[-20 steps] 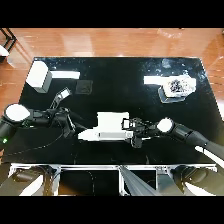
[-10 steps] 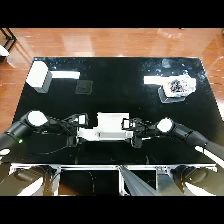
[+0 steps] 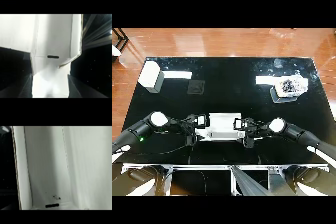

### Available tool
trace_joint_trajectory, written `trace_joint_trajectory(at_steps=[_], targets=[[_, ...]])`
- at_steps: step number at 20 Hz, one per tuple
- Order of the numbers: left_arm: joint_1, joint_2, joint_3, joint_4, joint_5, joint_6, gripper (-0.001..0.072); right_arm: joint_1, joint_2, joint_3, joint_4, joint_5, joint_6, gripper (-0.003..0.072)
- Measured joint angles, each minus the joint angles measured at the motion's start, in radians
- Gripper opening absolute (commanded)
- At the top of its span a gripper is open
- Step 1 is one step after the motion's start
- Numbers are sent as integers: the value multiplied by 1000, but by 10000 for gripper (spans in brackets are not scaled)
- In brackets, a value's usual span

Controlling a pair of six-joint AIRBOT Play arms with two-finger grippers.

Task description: Fold the box and place the chain.

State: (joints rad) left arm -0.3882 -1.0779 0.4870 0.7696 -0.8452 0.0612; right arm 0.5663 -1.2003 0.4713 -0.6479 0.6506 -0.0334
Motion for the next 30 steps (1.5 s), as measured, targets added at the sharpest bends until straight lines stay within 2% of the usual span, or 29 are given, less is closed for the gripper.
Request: trace_joint_trajectory(at_steps=[8, 9, 10, 13, 15, 17, 18, 21, 22, 23, 30], targets=[[-6, -31, 0, -50, 13, 19, 546, 0, 0, 0, 0, 0, 0, 335], [-9, -34, 0, -53, 13, 19, 476, 0, 0, 0, 0, 0, 0, 335], [-12, -37, 0, -57, 10, 20, 438, 0, 0, 0, 0, 0, 0, 335], [-19, -42, 0, -66, 7, 22, 418, 0, 0, 0, 0, 0, 0, 335], [-23, -43, 0, -74, 6, 22, 351, 0, 0, 0, 0, 0, 0, 335], [-28, -44, 0, -88, 4, 22, 345, 0, 0, 0, 0, 0, 0, 335], [-30, -45, 0, -92, 5, 22, 297, 0, 0, 0, 0, 0, 0, 335], [-33, -45, 0, -102, 9, 22, 282, 0, 0, 0, 0, 0, 0, 334], [-34, -45, 0, -105, 11, 22, 221, 0, 0, 0, 0, 0, 0, 335], [-36, -45, 0, -106, 16, 22, 204, 0, 0, 0, 0, 0, 0, 334], [-48, -60, 0, -181, 19, 21, 191, 0, 0, 0, 0, 0, 0, 335]])
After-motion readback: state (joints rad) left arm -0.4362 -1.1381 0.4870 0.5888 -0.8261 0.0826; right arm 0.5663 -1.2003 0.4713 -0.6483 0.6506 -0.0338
